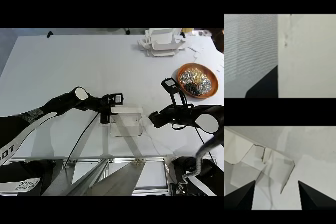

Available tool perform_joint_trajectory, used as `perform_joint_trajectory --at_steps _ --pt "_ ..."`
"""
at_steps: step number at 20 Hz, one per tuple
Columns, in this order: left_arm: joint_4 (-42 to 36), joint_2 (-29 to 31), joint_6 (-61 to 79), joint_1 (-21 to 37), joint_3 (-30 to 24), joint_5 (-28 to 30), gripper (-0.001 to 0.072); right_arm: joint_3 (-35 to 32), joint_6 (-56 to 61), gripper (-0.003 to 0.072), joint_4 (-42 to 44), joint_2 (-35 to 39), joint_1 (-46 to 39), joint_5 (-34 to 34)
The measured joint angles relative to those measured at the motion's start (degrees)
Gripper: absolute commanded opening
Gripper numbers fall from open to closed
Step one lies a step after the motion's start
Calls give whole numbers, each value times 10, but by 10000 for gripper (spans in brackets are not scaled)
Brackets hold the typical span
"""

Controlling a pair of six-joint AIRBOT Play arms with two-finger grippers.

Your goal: Fold the box and place the chain.

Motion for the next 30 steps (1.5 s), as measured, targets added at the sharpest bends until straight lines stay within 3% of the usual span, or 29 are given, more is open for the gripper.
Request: perform_joint_trajectory --at_steps 7,8,9,10,11,16,17,19,21,23,24,26,27,30 --pt "2 0 0 0 0 -1 13 0 -15 566 1 0 0 0" --pt "2 0 0 0 0 -2 13 0 -28 497 2 0 0 0" --pt "2 0 0 0 0 -2 13 0 -45 372 4 0 0 0" --pt "2 0 0 0 0 -2 13 0 -66 131 8 0 0 0" --pt "2 0 0 0 0 -2 13 0 -94 23 17 0 0 0" --pt "2 0 0 0 0 -3 13 -6 -323 19 131 -1 0 6" --pt "2 0 0 0 0 -3 13 -10 -370 24 151 -1 0 13" --pt "2 0 0 0 0 -3 13 -19 -447 147 173 -1 0 33" --pt "2 0 0 0 0 -3 13 -29 -509 323 189 -1 0 47" --pt "2 0 0 0 0 -3 13 -44 -554 364 199 -2 0 48" --pt "2 0 0 0 0 -3 13 -56 -570 474 202 -3 1 40" --pt "2 0 0 0 0 -3 13 -86 -597 589 198 -3 16 6" --pt "2 0 0 0 0 -3 13 -103 -611 685 191 -3 31 -21" --pt "2 0 0 0 0 -3 13 -148 -639 702 161 -3 85 -114"
